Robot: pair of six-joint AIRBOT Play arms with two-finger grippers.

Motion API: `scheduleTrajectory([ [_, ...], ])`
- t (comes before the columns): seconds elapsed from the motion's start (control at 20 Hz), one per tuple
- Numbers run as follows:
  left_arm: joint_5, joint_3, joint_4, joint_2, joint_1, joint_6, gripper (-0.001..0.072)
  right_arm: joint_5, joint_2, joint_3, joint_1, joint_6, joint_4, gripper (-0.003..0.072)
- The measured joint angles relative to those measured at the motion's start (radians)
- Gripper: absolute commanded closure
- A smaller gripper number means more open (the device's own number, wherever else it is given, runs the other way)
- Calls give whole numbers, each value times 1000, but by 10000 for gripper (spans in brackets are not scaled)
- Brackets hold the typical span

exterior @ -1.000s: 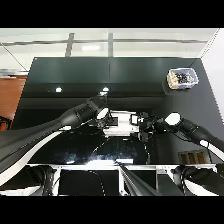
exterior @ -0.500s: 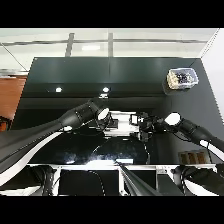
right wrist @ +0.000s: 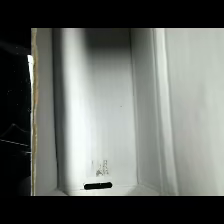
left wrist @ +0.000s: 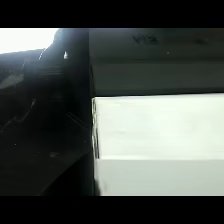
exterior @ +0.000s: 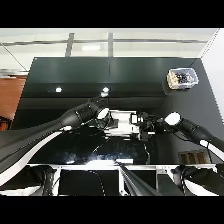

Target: Fold the box and place the chain.

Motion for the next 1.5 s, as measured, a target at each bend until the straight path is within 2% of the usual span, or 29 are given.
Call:
scheduleTrajectory([
  [0.4,-18,0,15,0,7,5,683,40,127,-1,0,109,-177,-34],
  [0.6,-15,0,16,0,7,4,683,61,156,-1,0,129,-214,-34],
  [0.7,-14,0,16,0,7,4,683,68,161,-1,0,132,-222,180],
  [0.75,-14,0,16,0,7,4,684,69,163,-1,0,135,-222,206],
  [0.85,-13,0,16,0,7,4,683,73,164,-1,0,135,-214,209],
  [0.95,-9,0,16,0,7,4,684,73,164,-1,0,135,-197,498],
  [1.15,-3,0,16,0,7,4,683,67,160,-2,7,135,-144,498],
  [1.45,-3,0,18,0,7,3,683,36,112,-3,35,151,37,500],
  [1.5,-3,0,18,0,7,3,683,31,104,-3,37,167,53,605],
])
